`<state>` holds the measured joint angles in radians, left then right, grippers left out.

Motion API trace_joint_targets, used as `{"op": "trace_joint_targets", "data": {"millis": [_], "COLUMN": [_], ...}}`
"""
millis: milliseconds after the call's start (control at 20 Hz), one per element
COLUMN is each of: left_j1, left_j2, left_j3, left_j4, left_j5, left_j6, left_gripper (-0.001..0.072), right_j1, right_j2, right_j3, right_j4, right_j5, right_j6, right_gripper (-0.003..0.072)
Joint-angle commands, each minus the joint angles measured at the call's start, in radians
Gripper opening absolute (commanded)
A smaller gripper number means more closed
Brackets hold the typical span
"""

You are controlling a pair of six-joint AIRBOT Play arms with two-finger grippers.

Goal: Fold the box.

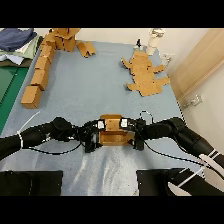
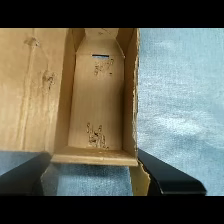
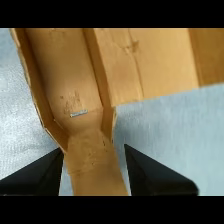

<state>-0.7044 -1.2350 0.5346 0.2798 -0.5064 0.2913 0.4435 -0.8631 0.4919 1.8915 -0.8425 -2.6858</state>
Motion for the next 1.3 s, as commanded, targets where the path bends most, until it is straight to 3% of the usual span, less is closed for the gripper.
{"op": "trace_joint_targets", "data": {"millis": [0, 100, 300, 1050, 1100, 1150, 1250], "left_j1": [0.000, 0.001, 0.000, 0.000, 0.000, 0.000, 0.000], "left_j2": [0.000, 0.000, 0.000, 0.000, 0.000, 0.000, 0.000], "left_j3": [0.000, 0.000, 0.000, 0.000, 0.000, 0.000, 0.000], "left_j4": [0.000, 0.000, 0.000, 0.000, 0.000, 0.000, 0.000], "left_j5": [0.000, 0.001, 0.000, 0.000, 0.000, 0.000, 0.000], "left_j6": [0.000, 0.000, 0.000, 0.000, 0.000, 0.000, 0.000], "left_gripper": [0.0589, 0.0589, 0.0589, 0.0589, 0.0589, 0.0589, 0.0589], "right_j1": [0.001, 0.002, 0.028, 0.050, 0.050, 0.050, 0.049], "right_j2": [-0.025, -0.042, -0.059, -0.096, -0.095, -0.095, -0.095], "right_j3": [-0.006, -0.006, -0.006, -0.006, -0.006, -0.006, -0.006], "right_j4": [0.101, 0.147, 0.158, 0.206, 0.201, 0.199, 0.199], "right_j5": [0.033, 0.032, 0.026, 0.072, 0.076, 0.074, 0.075], "right_j6": [-0.218, -0.326, -0.326, -0.326, -0.326, -0.326, -0.326], "right_gripper": [0.0566, 0.0430, 0.0221, 0.0220, 0.0215, 0.0153, 0.0155]}}
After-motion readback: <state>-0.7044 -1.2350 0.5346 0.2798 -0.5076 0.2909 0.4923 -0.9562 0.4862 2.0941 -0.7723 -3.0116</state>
